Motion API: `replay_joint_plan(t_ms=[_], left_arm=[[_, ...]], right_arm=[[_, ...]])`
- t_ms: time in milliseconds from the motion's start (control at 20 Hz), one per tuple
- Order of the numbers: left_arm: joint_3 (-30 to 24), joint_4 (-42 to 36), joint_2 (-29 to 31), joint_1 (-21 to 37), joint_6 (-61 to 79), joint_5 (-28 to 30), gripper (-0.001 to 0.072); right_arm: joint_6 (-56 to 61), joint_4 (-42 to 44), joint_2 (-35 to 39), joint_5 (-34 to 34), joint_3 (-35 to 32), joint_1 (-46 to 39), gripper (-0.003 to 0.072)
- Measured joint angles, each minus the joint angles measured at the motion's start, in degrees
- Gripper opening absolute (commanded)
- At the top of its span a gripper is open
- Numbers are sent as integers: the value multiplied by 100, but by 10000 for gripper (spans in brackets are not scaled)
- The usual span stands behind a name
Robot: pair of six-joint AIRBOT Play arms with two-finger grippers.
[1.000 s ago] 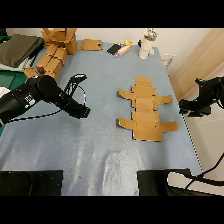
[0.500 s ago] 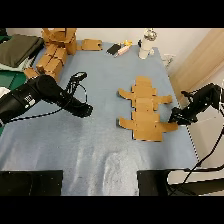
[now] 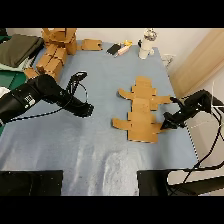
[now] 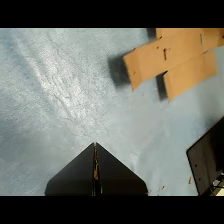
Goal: Fold the box.
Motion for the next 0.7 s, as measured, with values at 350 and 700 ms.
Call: replay_joint_plan(t_ms=[350, 700], left_arm=[[199, -87, -2, 278, 136, -448, 416], [234, -621, -415, 1504, 719, -1309, 417]], right_arm=[[-369, 1322, 444, 181, -662, 1294, 2], [-608, 1746, 1746, 2052, -1943, 3392, 2]])
